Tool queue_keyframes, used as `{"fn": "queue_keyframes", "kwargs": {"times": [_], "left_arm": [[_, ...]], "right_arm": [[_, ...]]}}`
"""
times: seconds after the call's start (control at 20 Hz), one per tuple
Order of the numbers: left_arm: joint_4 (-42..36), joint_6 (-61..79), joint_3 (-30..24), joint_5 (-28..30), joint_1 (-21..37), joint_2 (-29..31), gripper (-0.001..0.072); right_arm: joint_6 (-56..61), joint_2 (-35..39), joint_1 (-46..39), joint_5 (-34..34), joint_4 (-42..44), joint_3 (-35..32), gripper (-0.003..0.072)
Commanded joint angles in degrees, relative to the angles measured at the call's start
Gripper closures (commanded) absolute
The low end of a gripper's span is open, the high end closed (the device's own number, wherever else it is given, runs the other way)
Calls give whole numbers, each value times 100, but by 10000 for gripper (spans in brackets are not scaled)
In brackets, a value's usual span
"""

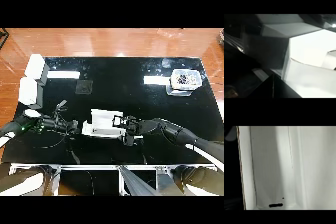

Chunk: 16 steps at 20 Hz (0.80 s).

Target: Fold the box and place the chain.

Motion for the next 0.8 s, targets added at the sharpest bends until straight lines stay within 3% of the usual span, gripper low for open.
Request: {"fn": "queue_keyframes", "kwargs": {"times": [0.0,0.05,0.75], "left_arm": [[-74,-50,94,-282,-7,0,189],[-52,-238,140,-321,44,0,74],[-225,-236,273,-820,15,0,80]], "right_arm": [[2,0,4,0,2,0,666],[0,0,4,0,2,-2,667],[2,0,4,0,0,0,666]]}}
